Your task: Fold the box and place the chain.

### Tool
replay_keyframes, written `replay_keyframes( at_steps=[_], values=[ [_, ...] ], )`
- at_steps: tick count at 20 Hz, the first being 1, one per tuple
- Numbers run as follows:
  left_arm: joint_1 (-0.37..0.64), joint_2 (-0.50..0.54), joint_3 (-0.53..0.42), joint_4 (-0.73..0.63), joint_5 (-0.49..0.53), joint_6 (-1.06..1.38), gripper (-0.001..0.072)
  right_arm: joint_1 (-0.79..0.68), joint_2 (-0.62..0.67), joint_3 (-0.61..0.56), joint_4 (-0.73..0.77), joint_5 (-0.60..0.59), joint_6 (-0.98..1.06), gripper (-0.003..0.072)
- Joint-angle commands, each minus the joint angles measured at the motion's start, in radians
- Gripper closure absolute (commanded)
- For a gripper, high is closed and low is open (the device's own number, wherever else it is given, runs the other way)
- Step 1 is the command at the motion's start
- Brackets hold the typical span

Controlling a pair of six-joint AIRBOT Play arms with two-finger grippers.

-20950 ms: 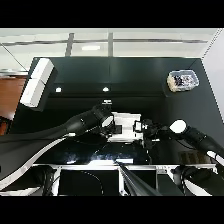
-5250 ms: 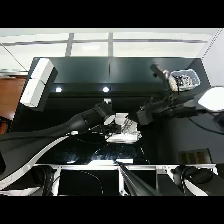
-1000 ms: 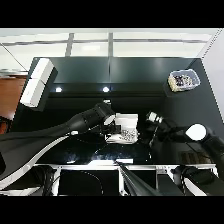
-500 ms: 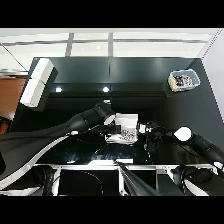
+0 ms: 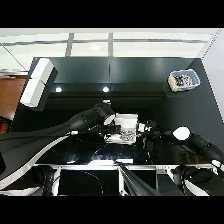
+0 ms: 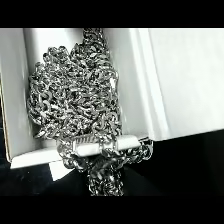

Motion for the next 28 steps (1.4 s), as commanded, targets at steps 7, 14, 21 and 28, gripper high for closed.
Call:
replay_keyframes(
  at_steps=[7,14,21,28],
  values=[
    [0.0,0.0,0.0,0.0,0.003,-0.001,0.0681,-0.002,0.09,0.048,-0.127,0.017,0.31,0.0652],
    [0.0,0.0,0.0,0.0,0.003,-0.001,0.068,-0.001,0.262,0.257,-0.349,0.324,0.664,0.0651],
    [0.0,-0.001,0.0,0.001,0.003,-0.001,0.0681,0.0,0.278,0.329,-0.054,0.385,0.776,0.065],
    [0.0,-0.001,0.0,0.0,0.006,-0.001,0.068,0.0,0.218,0.224,0.005,0.305,0.811,0.063]
  ],
)
